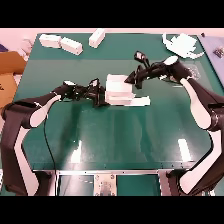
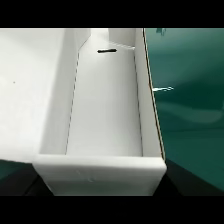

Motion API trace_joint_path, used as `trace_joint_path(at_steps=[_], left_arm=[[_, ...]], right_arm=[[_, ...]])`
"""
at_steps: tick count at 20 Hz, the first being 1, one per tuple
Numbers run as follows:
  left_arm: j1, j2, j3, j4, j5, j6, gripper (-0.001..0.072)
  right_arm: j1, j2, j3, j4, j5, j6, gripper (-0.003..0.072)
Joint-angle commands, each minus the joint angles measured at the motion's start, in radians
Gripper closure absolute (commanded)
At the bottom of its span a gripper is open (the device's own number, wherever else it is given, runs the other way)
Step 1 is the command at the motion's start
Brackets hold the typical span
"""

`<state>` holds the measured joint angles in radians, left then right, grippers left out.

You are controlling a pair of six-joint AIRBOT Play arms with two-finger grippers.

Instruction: Fold the box and place the chain.

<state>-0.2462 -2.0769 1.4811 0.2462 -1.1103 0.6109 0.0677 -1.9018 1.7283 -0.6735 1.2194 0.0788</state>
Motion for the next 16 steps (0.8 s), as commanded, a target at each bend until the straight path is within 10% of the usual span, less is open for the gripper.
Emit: trace_joint_path(at_steps=[1, 2, 4, 16], left_arm=[[0.001, 0.000, 0.000, 0.000, 0.000, 0.000, 0.0352], [0.001, 0.000, 0.000, 0.000, 0.000, 0.000, 0.0352], [0.001, 0.000, 0.000, 0.000, 0.000, 0.000, 0.0352], [0.000, 0.000, 0.000, 0.000, 0.000, 0.000, 0.0352]], right_arm=[[-0.023, 0.072, 0.033, -0.200, 0.018, 0.158, 0.0676], [-0.026, 0.088, 0.033, -0.291, 0.045, 0.187, 0.0666], [-0.031, 0.107, 0.033, -0.411, 0.114, 0.248, 0.0244], [-0.020, 0.216, -0.286, -0.446, 0.059, 0.284, 0.0252]])
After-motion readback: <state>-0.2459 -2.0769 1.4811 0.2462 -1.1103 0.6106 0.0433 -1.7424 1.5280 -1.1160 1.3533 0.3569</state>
